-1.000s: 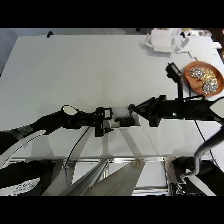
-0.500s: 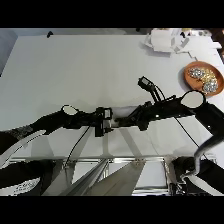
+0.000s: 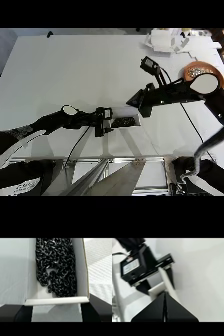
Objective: Fold the box and place the chain.
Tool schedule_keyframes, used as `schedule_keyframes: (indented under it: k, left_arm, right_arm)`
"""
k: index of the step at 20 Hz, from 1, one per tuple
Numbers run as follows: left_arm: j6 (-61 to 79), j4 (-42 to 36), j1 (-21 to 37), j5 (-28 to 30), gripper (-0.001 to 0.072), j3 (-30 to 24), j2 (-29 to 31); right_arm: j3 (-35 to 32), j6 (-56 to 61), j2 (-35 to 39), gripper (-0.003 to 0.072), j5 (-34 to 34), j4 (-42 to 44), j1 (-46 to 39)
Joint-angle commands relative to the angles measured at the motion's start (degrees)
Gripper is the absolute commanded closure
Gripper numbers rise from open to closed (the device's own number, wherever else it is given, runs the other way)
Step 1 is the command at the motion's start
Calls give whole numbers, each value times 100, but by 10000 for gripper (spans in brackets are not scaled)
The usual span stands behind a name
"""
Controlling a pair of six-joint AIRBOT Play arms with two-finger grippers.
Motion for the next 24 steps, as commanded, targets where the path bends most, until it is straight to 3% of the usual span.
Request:
schedule_keyframes:
  k: [1,4,8,13,20,22,24]
  left_arm:
    - [0,2,0,2,571,4,2]
    - [0,2,2,2,571,4,2]
    - [0,2,0,2,571,4,2]
    - [0,2,0,0,571,4,2]
    - [0,2,0,2,571,4,2]
    - [0,2,0,2,571,4,2]
    - [0,2,0,2,571,4,2]
  right_arm:
    - [240,-297,-444,670,-72,-597,-125]
    - [240,-404,-1062,670,286,-667,-85]
    - [240,-1213,-1211,668,708,-608,348]
    - [236,-1353,-1211,439,750,-885,608]
    - [223,-1812,-1204,430,723,-1307,1128]
    - [223,-1812,-1204,360,682,-1460,1231]
    - [223,-1810,-1204,344,551,-1604,1351]
